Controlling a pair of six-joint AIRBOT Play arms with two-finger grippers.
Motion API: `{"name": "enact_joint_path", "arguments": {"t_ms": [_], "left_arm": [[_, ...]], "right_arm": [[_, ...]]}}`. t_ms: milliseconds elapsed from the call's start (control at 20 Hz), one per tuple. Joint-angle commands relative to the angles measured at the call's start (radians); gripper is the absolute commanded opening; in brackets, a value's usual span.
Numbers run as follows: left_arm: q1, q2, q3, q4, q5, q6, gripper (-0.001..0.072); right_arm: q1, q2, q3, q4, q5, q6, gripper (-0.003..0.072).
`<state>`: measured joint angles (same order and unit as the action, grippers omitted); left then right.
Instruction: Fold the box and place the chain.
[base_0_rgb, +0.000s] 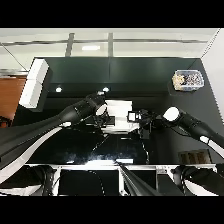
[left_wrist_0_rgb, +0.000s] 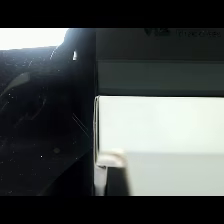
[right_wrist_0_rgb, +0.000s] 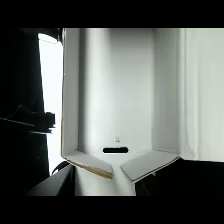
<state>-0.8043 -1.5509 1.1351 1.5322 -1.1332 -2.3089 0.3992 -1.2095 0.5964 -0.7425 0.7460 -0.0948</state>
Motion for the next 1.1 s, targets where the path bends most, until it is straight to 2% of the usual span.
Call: {"name": "enact_joint_path", "arguments": {"t_ms": [0, 50, 300, 400, 550, 600, 650, 750, 800, 850, 900, 950, 1000, 1050], "left_arm": [[0.0, 0.0, 0.0, 0.0, -0.002, 0.001, 0.003], [0.0, 0.0, 0.0, 0.0, -0.003, 0.001, 0.003], [0.0, 0.0, 0.0, 0.0, -0.002, 0.001, 0.003], [0.0, 0.0, 0.0, 0.0, -0.002, 0.001, 0.003], [0.0, 0.0, 0.0, 0.0, -0.001, 0.001, 0.003], [0.0, 0.0, 0.0, 0.0, 0.0, 0.001, 0.003], [0.0, 0.0, 0.0, 0.0, 0.002, 0.001, 0.003], [0.0, 0.0, 0.0, 0.0, 0.006, 0.001, 0.003], [0.0, 0.0, 0.0, 0.0, 0.006, 0.001, 0.003], [0.0, 0.0, 0.0, 0.0, 0.006, 0.001, 0.003], [0.0, 0.0, 0.0, 0.0, 0.006, 0.001, 0.003], [0.0, 0.0, 0.0, 0.0, 0.006, 0.001, 0.0031], [0.0, 0.0, 0.0, 0.0, 0.005, 0.001, 0.003], [0.0, 0.0, 0.0, 0.0, 0.003, 0.001, 0.003]], "right_arm": [[0.0, 0.0, 0.001, 0.03, -0.014, -0.006, 0.0254], [0.0, 0.0, 0.001, 0.052, -0.013, -0.006, 0.0184], [0.002, -0.001, 0.0, 0.194, -0.021, -0.006, 0.0184], [0.01, -0.018, 0.0, 0.227, -0.021, -0.006, 0.0264], [0.053, -0.056, 0.0, 0.3, -0.051, -0.003, 0.0264], [0.067, -0.06, 0.0, 0.299, -0.08, -0.002, 0.0178], [0.073, -0.061, 0.0, 0.298, -0.102, 0.0, 0.0123], [0.07, -0.061, 0.0, 0.296, -0.116, 0.014, 0.0123], [0.07, -0.061, 0.0, 0.297, -0.123, 0.03, 0.0185], [0.07, -0.061, 0.0, 0.296, -0.13, 0.055, 0.0315], [0.07, -0.061, 0.0, 0.296, -0.13, 0.069, 0.0175], [0.071, -0.061, 0.0, 0.297, -0.13, 0.085, 0.0176], [0.071, -0.061, 0.0, 0.297, -0.131, 0.101, 0.0346], [0.07, -0.061, 0.0, 0.287, -0.131, 0.13, 0.0338]]}}
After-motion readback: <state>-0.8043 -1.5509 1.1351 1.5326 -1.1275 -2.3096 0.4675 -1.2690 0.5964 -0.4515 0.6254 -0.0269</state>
